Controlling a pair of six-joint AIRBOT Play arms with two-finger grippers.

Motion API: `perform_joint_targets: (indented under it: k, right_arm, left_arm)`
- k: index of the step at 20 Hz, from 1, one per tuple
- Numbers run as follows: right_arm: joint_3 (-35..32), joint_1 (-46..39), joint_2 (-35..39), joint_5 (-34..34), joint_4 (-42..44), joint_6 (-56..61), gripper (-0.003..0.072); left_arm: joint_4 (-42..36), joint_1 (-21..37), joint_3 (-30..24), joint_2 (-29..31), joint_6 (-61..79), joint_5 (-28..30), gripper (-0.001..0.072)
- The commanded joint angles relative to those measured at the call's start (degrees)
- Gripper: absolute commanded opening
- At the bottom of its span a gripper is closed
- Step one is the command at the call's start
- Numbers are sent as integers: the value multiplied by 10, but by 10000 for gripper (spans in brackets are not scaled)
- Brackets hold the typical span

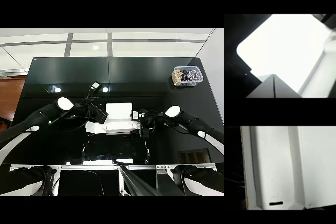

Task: Fold the box and place the chain.

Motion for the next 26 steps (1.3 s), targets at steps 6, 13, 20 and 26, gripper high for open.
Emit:
perform_joint_targets:
  k: [6,13,20,26]
  right_arm:
    - [0,0,0,1,0,0,130]
    - [0,0,0,1,0,0,130]
    - [0,0,0,1,0,0,130]
    - [0,0,0,1,0,0,130]
  left_arm:
    - [47,30,26,26,-28,-31,23]
    - [84,68,-37,162,54,-157,25]
    - [90,66,-78,159,385,-114,717]
    - [107,7,-77,113,416,-60,714]
